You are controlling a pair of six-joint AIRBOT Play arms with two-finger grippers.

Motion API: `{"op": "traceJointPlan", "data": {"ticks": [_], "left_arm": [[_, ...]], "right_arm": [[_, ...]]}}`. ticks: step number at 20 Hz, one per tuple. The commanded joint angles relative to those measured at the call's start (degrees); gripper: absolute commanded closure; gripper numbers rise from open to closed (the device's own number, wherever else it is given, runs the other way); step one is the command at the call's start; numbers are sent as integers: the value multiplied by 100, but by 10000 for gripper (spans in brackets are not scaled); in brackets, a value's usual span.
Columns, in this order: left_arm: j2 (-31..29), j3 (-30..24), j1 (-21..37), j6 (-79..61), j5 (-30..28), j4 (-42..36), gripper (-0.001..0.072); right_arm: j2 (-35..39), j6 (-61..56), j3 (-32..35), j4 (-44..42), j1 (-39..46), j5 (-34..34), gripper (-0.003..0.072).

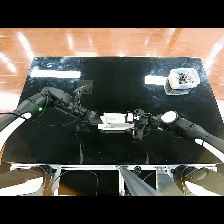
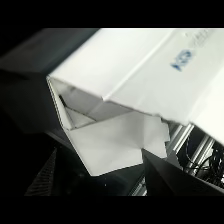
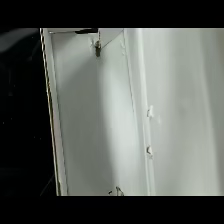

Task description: Fold the box and place the chain.

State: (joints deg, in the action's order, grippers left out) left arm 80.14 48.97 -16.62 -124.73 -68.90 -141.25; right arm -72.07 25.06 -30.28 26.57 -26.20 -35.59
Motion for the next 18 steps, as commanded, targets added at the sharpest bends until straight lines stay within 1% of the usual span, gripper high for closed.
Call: {"op": "traceJointPlan", "data": {"ticks": [1,9,12,16,18], "left_arm": [[0,4,-57,0,105,-2,77],[0,4,-101,0,363,-17,78],[0,4,-149,2,584,-46,78],[0,4,-409,70,918,-44,77],[0,4,-522,181,975,-35,77]], "right_arm": [[-4,0,0,9,-4,-2,130],[-4,0,0,9,-4,-2,129],[-2,0,0,9,-4,-2,129],[-4,0,0,9,-4,-2,129],[-4,0,0,9,-4,-2,128]]}}
